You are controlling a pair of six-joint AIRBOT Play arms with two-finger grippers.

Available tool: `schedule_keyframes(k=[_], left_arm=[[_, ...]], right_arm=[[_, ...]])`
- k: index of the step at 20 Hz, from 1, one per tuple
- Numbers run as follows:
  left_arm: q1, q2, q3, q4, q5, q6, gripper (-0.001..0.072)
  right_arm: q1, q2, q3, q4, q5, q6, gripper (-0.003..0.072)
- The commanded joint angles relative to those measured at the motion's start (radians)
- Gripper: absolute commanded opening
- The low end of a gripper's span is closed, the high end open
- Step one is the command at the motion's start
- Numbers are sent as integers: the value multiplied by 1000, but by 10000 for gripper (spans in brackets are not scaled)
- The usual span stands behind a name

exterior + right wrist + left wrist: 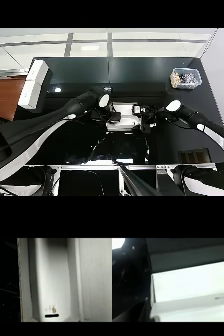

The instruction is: Fold the box and place the chain.

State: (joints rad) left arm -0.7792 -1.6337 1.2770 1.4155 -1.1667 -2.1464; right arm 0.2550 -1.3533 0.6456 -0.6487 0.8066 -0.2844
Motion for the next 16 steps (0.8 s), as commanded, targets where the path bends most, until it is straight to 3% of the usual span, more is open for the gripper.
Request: schedule_keyframes(k=[1,11,15,16], left_arm=[[-19,-25,34,14,-51,-59,321],[-3,-29,41,16,-30,-114,318],[-5,-34,41,16,-27,-113,283],[-5,-34,41,15,-27,-113,204]], right_arm=[[1,0,-1,0,0,0,241],[1,0,-1,0,0,0,240],[1,0,-1,0,0,0,240],[1,0,-1,0,0,0,240]])
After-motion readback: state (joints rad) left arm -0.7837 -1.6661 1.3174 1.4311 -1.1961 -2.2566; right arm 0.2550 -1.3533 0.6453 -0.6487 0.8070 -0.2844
